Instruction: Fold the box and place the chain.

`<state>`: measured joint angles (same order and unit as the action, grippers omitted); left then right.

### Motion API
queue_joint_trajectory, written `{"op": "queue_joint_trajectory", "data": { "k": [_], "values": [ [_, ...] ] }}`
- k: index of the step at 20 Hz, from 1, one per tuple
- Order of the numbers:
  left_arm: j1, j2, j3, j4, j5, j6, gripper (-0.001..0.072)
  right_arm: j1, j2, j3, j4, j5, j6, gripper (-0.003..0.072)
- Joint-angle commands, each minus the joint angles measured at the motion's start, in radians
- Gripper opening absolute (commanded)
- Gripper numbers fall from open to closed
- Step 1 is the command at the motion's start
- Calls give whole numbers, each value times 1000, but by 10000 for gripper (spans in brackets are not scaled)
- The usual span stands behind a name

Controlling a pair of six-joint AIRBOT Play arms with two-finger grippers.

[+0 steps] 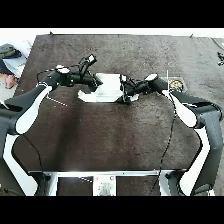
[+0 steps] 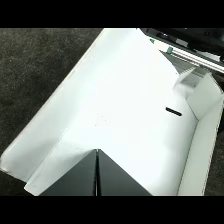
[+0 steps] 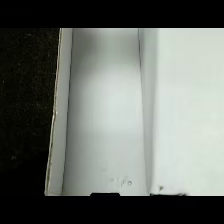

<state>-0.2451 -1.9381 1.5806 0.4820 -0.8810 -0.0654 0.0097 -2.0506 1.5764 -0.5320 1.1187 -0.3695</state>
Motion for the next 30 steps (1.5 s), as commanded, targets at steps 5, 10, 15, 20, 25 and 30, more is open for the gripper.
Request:
{"op": "queue_joint_trajectory", "data": {
  "k": [5,10,15,20,25,30],
  "values": [
    [0,-15,-1,64,2,-78,12,1,0,0,-2,0,-1,235],
    [0,-32,-1,95,-34,-95,11,1,0,0,-2,0,-1,235],
    [1,-31,0,93,-48,-95,11,1,0,-1,-2,0,-1,235],
    [10,27,3,82,-44,-63,11,1,0,-1,-2,0,-1,235],
    [60,113,17,116,-118,-53,12,1,0,0,-2,0,-1,235],
    [69,133,16,364,-253,100,426,1,0,0,-2,0,-1,236]
  ]
}}
